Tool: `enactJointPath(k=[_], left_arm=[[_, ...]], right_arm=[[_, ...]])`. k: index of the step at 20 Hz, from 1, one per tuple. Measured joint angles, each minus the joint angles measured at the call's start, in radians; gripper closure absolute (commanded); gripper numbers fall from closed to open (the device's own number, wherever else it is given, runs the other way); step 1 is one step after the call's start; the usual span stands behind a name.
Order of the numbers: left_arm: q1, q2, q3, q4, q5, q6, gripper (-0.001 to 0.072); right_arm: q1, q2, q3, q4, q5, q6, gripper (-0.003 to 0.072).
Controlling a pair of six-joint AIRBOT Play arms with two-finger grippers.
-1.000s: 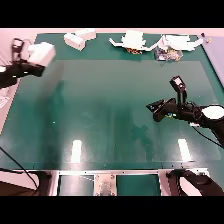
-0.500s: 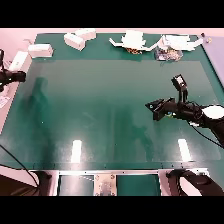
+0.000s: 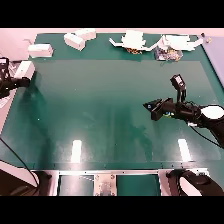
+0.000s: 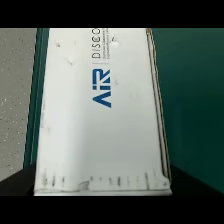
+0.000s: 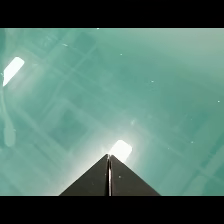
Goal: Fold the box and place the chain.
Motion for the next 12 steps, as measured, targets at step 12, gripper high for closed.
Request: enactJointPath(k=[12], left_arm=[[-0.001, 0.109, 0.032, 0.051, -0.075, 0.027, 0.0038]], right_arm=[[0.002, 0.0, 0.0, 0.009, -0.008, 0.0, 0.0677]])
